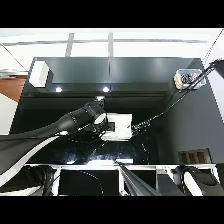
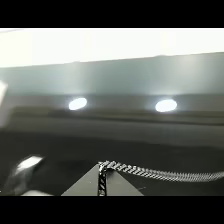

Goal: Fold the box and place the chain.

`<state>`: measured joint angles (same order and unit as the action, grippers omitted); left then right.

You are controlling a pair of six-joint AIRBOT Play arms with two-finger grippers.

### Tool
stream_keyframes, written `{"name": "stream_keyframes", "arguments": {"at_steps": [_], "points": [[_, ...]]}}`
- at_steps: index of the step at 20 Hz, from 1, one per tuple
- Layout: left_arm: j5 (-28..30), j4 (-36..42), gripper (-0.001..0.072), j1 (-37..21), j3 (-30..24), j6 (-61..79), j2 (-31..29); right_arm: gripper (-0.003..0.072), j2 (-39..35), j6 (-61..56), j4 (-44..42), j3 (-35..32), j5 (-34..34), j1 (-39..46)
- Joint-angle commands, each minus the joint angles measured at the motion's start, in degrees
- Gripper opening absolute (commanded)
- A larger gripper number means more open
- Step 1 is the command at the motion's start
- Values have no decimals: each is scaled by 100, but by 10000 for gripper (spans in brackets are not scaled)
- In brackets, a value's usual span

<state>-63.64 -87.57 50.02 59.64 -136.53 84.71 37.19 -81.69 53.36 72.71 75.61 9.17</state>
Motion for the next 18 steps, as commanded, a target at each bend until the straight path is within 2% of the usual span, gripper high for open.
{"name": "stream_keyframes", "arguments": {"at_steps": [1, 4, 11, 15, 18], "points": [[4, -2, 35, 4, 0, 2, -2, 29, -107, 114, -826, 26, 538, -369], [4, -2, 35, 4, 0, 0, -2, 29, -105, -111, -970, -317, 407, -1095], [0, -2, 35, 4, 0, 2, -2, 29, 225, -363, -1005, -1613, -1130, -3169], [-4, -2, 35, 4, 0, 0, -2, 29, 708, -382, -986, -2107, -1932, -3906], [-7, -2, 35, 4, 0, 2, -2, 29, 1113, -382, -907, -2253, -2153, -4183]]}}
